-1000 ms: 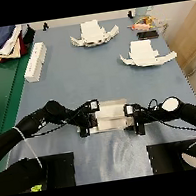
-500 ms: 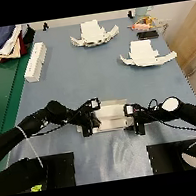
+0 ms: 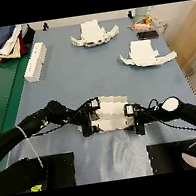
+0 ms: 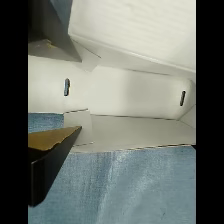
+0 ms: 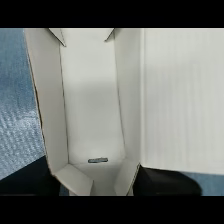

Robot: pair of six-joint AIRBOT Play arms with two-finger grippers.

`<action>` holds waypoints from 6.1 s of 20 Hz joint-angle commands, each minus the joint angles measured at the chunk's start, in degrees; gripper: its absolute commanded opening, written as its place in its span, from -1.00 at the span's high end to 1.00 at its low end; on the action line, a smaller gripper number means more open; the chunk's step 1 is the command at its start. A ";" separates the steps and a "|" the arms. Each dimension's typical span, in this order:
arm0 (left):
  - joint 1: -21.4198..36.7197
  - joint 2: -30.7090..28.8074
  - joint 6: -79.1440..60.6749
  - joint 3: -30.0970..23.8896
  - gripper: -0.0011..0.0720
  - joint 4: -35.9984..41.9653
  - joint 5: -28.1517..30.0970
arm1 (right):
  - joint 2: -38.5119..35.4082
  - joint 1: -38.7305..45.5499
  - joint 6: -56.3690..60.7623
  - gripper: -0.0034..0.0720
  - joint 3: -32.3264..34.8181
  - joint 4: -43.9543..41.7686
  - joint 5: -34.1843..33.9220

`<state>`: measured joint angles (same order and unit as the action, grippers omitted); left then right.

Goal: Fold the box.

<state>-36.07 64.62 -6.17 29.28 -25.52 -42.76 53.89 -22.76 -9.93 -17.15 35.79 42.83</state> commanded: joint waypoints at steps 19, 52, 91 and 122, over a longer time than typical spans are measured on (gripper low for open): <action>3.17 -21.79 59.69 0.09 0.93 -36.98 -4.46 | -0.04 -0.07 0.00 -0.46 -0.04 -0.02 0.07; 2.23 -11.87 88.43 -0.81 0.92 -21.81 -4.22 | -0.04 -0.07 0.00 -0.46 -0.04 -0.02 0.07; -19.26 5.07 137.17 17.68 -0.29 -53.18 -8.17 | -0.04 -0.07 0.00 -0.46 -0.04 -0.02 0.07; -23.58 12.83 145.33 25.55 -0.86 -57.68 -14.86 | -0.02 -0.07 0.00 -0.46 -0.04 -0.02 0.07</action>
<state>-59.64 77.41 139.15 54.83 -83.29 -57.56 53.89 -22.85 -9.93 -17.15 35.86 42.92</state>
